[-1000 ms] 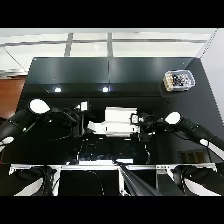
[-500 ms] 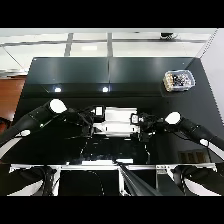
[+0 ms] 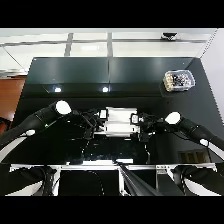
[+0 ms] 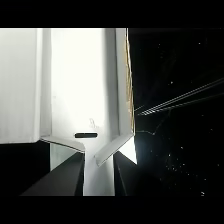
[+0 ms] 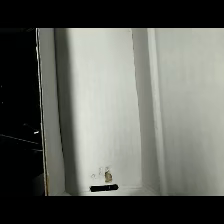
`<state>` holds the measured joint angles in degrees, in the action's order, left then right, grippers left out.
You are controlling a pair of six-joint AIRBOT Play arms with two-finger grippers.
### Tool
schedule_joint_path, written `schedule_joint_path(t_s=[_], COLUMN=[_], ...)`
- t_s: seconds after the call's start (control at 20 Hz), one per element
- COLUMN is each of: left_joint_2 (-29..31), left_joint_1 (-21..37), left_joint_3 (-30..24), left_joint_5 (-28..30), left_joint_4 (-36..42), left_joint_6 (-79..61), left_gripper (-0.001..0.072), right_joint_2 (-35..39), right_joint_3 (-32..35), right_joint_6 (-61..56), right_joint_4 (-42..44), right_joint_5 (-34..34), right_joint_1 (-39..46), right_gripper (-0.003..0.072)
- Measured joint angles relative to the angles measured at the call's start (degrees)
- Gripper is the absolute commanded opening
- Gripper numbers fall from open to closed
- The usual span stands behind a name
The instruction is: Fold the box and place the chain.
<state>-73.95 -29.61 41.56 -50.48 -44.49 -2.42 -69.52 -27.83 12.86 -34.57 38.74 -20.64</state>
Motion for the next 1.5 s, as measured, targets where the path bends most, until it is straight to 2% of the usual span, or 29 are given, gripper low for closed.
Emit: schedule_joint_path(t_s=[0.45, 0.8, 0.85, 0.9, 1.0, 1.05, 1.15, 1.2, 1.3, 1.35, 1.4, 1.45, 1.5], left_joint_2=[-1.75, -3.34, -3.56, -3.82, -4.20, -4.37, -4.55, -4.61, -4.68, -4.70, -4.70, -4.70, -4.70], left_joint_1=[-2.43, -2.89, -2.89, -2.91, -2.93, -2.93, -2.93, -2.93, -2.93, -2.93, -2.93, -2.93, -2.89], left_joint_3=[0.02, 0.02, 0.00, 0.00, 0.00, 0.02, 0.02, 0.00, 0.02, 0.02, 0.02, 0.02, 0.02], left_joint_5=[4.70, 5.42, 5.44, 5.46, 5.40, 5.38, 5.40, 5.46, 5.55, 5.55, 5.53, 5.53, 5.64], left_joint_4=[3.96, 8.37, 8.61, 8.83, 9.07, 9.33, 9.38, 9.33, 9.33, 9.31, 9.35, 9.44, 9.77], left_joint_6=[0.13, 0.17, 0.17, 0.20, 0.00, 0.02, 0.02, 0.07, 0.09, 0.07, 0.04, 0.09, 0.37], left_gripper=[0.0218, 0.0216, 0.0180, 0.0041, 0.0028, 0.0043, 0.0255, 0.0285, 0.0118, 0.0178, 0.0384, 0.0484, 0.0486], right_joint_2=[0.00, 0.00, 0.00, 0.00, 0.00, 0.00, 0.00, 0.00, 0.00, 0.00, 0.00, 0.00, 0.00], right_joint_3=[0.00, 0.00, 0.00, 0.00, 0.00, 0.00, 0.00, 0.00, 0.00, 0.00, 0.00, 0.00, 0.00], right_joint_6=[0.00, 0.00, 0.00, 0.00, 0.02, 0.02, 0.02, 0.02, 0.00, 0.00, 0.02, 0.02, 0.02], right_joint_4=[0.02, -0.04, -0.04, -0.04, -0.04, -0.04, -0.04, -0.04, -0.02, -0.02, -0.02, -0.02, -0.02], right_joint_5=[0.00, 0.04, 0.04, 0.04, 0.02, 0.02, 0.02, 0.02, 0.02, 0.02, 0.02, 0.00, 0.00], right_joint_1=[0.00, 0.00, 0.00, 0.00, 0.00, 0.00, 0.00, 0.00, 0.00, 0.00, 0.00, 0.00, 0.00], right_gripper=[0.0187, 0.0187, 0.0187, 0.0187, 0.0187, 0.0187, 0.0187, 0.0187, 0.0187, 0.0187, 0.0187, 0.0187, 0.0187])
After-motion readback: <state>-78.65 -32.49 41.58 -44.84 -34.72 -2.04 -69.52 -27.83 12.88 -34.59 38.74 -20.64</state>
